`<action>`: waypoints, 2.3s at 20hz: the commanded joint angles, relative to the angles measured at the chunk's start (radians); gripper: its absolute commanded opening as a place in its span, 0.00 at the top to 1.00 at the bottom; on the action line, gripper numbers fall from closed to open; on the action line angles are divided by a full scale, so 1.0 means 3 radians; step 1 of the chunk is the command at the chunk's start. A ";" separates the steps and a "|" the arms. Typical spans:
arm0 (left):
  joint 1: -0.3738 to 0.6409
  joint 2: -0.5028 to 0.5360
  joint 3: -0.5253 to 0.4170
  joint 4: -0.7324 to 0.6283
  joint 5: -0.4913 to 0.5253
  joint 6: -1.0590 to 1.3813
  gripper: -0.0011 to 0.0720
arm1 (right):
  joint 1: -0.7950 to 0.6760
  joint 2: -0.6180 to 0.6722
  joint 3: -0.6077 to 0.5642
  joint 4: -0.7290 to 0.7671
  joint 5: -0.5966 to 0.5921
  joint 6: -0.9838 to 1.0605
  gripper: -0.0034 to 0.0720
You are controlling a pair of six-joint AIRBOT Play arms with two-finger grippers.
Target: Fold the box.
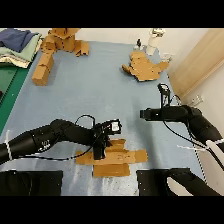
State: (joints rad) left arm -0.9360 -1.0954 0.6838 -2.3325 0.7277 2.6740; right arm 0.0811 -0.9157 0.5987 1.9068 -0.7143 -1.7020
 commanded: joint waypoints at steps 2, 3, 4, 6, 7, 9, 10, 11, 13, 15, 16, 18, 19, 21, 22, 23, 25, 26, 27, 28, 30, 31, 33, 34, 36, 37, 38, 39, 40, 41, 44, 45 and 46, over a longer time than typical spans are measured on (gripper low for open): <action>0.0015 0.0000 0.0009 -0.0004 0.0006 -0.0004 0.97 | 0.0001 0.0003 0.0001 0.0000 -0.0006 -0.0004 0.95; 0.0017 0.0000 0.0009 0.0000 -0.0008 -0.0004 0.96 | 0.0001 0.0003 0.0001 0.0001 -0.0020 -0.0004 0.95; 0.0024 0.0001 0.0009 0.0005 -0.0024 -0.0004 0.96 | 0.0001 0.0004 0.0001 0.0001 -0.0069 -0.0005 0.95; 0.0031 0.0001 0.0009 0.0011 -0.0019 -0.0004 0.96 | 0.0047 0.0056 0.0001 0.0008 -0.0371 -0.0001 0.96; 0.0029 0.0001 0.0009 0.0010 -0.0004 -0.0005 0.97 | 0.0112 0.0154 0.0001 0.0014 -0.0631 0.0014 0.96; 0.0025 0.0001 0.0010 0.0008 -0.0013 -0.0003 0.97 | 0.0347 0.0462 0.0001 0.0014 -0.1253 0.0233 0.96; 0.0025 0.0000 0.0009 0.0008 -0.0011 -0.0003 0.97 | 0.0533 0.0655 0.0001 0.0001 -0.1564 0.0346 0.96; 0.0025 0.0001 0.0009 0.0008 -0.0011 -0.0003 0.96 | 0.0767 0.0880 0.0001 -0.0015 -0.1831 0.0577 0.96; 0.0025 0.0000 0.0009 0.0008 -0.0013 -0.0004 0.96 | 0.1311 0.1359 -0.0013 -0.0052 -0.2106 0.1078 0.96; 0.0025 0.0000 0.0009 0.0008 -0.0011 -0.0003 0.96 | 0.1943 0.1764 -0.0107 -0.0216 -0.2223 0.1514 0.96; 0.0025 0.0001 0.0009 0.0008 -0.0011 -0.0003 0.96 | 0.2282 0.1921 -0.0196 -0.0320 -0.2270 0.1687 0.96; 0.0025 0.0001 0.0009 0.0008 -0.0011 -0.0004 0.97 | 0.2900 0.2057 -0.0394 -0.0347 -0.2303 0.1757 0.96; 0.0024 0.0001 0.0009 0.0008 -0.0011 -0.0003 0.96 | 0.3249 0.2047 -0.0490 -0.0367 -0.2293 0.1720 0.96; 0.0025 0.0001 0.0009 0.0008 -0.0011 -0.0003 0.96 | 0.3902 0.1878 -0.0573 -0.0834 -0.2139 0.1617 0.96; 0.0024 0.0000 0.0009 0.0008 -0.0013 -0.0003 0.97 | 0.4201 0.1751 -0.0572 -0.1176 -0.2003 0.1587 0.96; 0.0025 0.0000 0.0009 0.0008 -0.0011 -0.0003 0.96 | 0.4503 0.1605 -0.0573 -0.1509 -0.1815 0.1530 0.96; 0.0025 0.0001 0.0009 0.0008 -0.0011 -0.0003 0.96 | 0.4997 0.1312 -0.0573 -0.1906 -0.1391 0.1356 0.95; 0.0025 0.0000 0.0009 0.0008 -0.0013 -0.0003 0.96 | 0.5189 0.1183 -0.0573 -0.2003 -0.1237 0.1261 0.88; 0.0023 0.0001 0.0009 0.0008 -0.0009 -0.0003 0.96 | 0.5334 0.1052 -0.0573 -0.2149 -0.1133 0.1279 0.54; 0.0023 0.0001 0.0009 0.0008 -0.0010 -0.0003 0.96 | 0.5419 0.0931 -0.0573 -0.2303 -0.1109 0.1423 0.36; 0.0023 0.0000 0.0009 0.0008 -0.0011 -0.0003 0.96 | 0.5435 0.0757 -0.0575 -0.2402 -0.1094 0.1484 0.24; 0.0023 0.0000 0.0009 0.0008 -0.0011 -0.0004 0.96 | 0.5436 0.0688 -0.0575 -0.2435 -0.1050 0.1483 0.18; 0.0023 0.0001 0.0009 0.0008 -0.0011 -0.0004 0.96 | 0.5435 0.0551 -0.0575 -0.2473 -0.0944 0.1485 0.18; 0.0023 0.0001 0.0009 0.0008 -0.0011 -0.0003 0.96 | 0.5435 0.0479 -0.0575 -0.2481 -0.0916 0.1486 0.18; 0.0023 0.0000 0.0009 0.0008 -0.0011 -0.0003 0.96 | 0.5435 0.0355 -0.0575 -0.2482 -0.0891 0.1541 0.18; 0.0023 0.0001 0.0009 0.0008 -0.0011 -0.0004 0.96 | 0.5435 0.0303 -0.0575 -0.2508 -0.0885 0.1606 0.18; 0.0023 0.0001 0.0009 0.0008 -0.0011 -0.0003 0.97 | 0.5435 0.0251 -0.0575 -0.2605 -0.0891 0.1722 0.18; 0.0023 0.0001 0.0010 0.0008 -0.0011 -0.0003 0.96 | 0.5435 0.0210 -0.0575 -0.2752 -0.0913 0.1871 0.18; 0.0023 0.0001 0.0009 0.0008 -0.0011 -0.0003 0.96 | 0.5435 0.0195 -0.0575 -0.2908 -0.0954 0.2054 0.18; 0.0023 0.0001 0.0009 0.0008 -0.0010 -0.0003 0.97 | 0.5435 0.0197 -0.0573 -0.3052 -0.1002 0.2256 0.18; 0.0023 0.0001 0.0009 0.0008 -0.0010 -0.0004 0.96 | 0.5437 0.0257 -0.0573 -0.3243 -0.1195 0.2691 0.18; 0.0023 0.0001 0.0009 0.0008 -0.0010 -0.0004 0.96 | 0.5437 0.0294 -0.0573 -0.3277 -0.1258 0.2778 0.18; 0.0023 0.0000 0.0009 0.0008 -0.0011 -0.0003 0.96 | 0.5437 0.0345 -0.0573 -0.3305 -0.1321 0.2862 0.19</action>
State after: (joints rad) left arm -0.9298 -1.0954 0.6857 -2.3302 0.7242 2.6728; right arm 1.7111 -0.8310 0.4263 0.9768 -1.0504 -0.9630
